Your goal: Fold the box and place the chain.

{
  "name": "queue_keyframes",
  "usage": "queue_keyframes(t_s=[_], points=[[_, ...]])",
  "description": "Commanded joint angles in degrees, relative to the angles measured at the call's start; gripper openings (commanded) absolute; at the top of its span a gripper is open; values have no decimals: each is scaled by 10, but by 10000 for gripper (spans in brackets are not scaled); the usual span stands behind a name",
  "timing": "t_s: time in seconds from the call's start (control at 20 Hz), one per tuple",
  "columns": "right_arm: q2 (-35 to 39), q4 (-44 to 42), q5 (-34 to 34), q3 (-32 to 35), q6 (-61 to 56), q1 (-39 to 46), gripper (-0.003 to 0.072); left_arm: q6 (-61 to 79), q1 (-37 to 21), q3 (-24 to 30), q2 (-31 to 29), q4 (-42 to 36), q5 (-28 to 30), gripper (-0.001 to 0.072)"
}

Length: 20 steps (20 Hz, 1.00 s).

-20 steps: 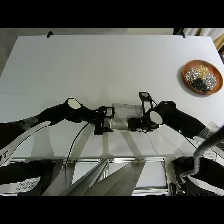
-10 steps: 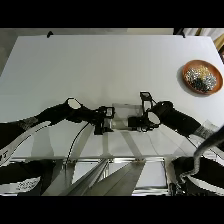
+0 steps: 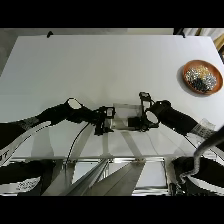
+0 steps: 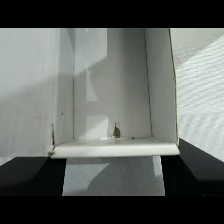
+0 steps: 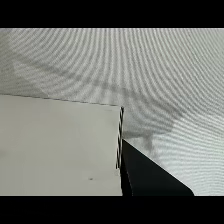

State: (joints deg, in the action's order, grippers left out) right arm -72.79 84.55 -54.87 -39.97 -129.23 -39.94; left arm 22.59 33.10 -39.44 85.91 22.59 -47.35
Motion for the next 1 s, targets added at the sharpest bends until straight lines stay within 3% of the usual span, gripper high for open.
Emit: queue_keyframes(t_s=[0.0, 0.05, 0.15, 0.35, 0.45, 0.55, 0.6, 0.65, 0.7, 0.75, 0.8, 0.95], points=[[0, 10, -19, 0, 7, -1, 14, 1, 0, 0, 0, 2, 0, 31], [0, 9, -19, 0, 7, -1, 16, 1, 0, 0, 0, 2, 0, 31], [3, 8, -17, -5, 7, 0, 214, 1, 0, 0, 0, 2, 0, 31], [3, 12, -35, -36, 7, 0, 215, 1, 0, 0, 0, 2, 0, 31], [3, 13, -51, -42, 6, 0, 292, 1, 0, 0, 0, 2, 0, 31], [2, 19, -62, -42, 5, 0, 306, 1, 0, 0, 0, 2, 0, 31], [2, 20, -64, -42, 5, 0, 344, 1, 0, 0, 0, 2, 0, 31], [2, 20, -64, -42, 4, 0, 456, 1, 0, 0, 0, 2, 0, 31], [2, 20, -65, -42, 2, 0, 462, 1, 0, 0, 0, 2, 0, 31], [2, 20, -66, -42, 2, 0, 384, 1, 0, 0, 0, 2, 0, 31], [2, 20, -71, -42, 2, 0, 260, 1, 0, 0, 0, 2, 0, 31], [2, 20, -72, -42, 2, 0, 129, 1, 0, 0, 0, 2, 0, 31]])
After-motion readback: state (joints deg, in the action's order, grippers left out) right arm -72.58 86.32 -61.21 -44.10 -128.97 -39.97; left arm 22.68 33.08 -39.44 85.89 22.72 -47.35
